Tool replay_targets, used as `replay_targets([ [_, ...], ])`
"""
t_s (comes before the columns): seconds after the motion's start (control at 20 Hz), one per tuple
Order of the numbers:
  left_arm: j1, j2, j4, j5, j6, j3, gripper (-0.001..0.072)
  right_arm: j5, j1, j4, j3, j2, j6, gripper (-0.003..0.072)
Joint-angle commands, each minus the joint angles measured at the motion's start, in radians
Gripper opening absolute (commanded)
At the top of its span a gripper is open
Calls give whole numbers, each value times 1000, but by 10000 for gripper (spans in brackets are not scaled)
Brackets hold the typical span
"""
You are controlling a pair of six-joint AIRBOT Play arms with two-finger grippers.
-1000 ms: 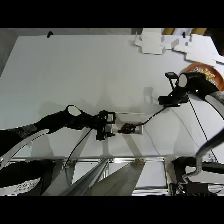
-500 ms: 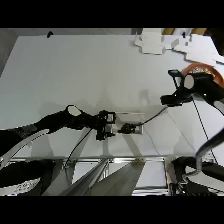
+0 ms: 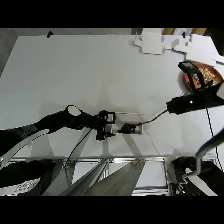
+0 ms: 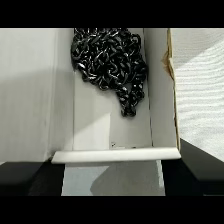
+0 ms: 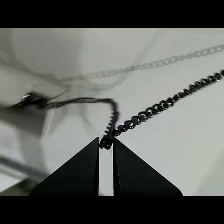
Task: Fold the box and place the chain.
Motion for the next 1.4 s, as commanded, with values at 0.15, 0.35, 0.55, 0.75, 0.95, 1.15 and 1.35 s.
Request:
replay_targets([
  [0.15,0,1,0,0,0,0,207,-96,323,123,0,116,112,17],
  [0.35,0,0,0,0,0,0,207,-267,499,117,0,87,151,18],
  [0.55,0,0,0,0,0,0,207,-327,537,105,0,14,173,18],
  [0.75,0,0,0,0,0,0,207,-326,537,55,0,-85,174,18],
  [0.95,0,0,0,0,0,0,207,-322,536,18,0,-192,174,22],
  [1.15,0,1,0,0,0,0,207,-320,536,-2,4,-242,171,168],
  [1.35,0,0,0,0,0,0,207,-227,451,-4,105,-240,105,245],
])
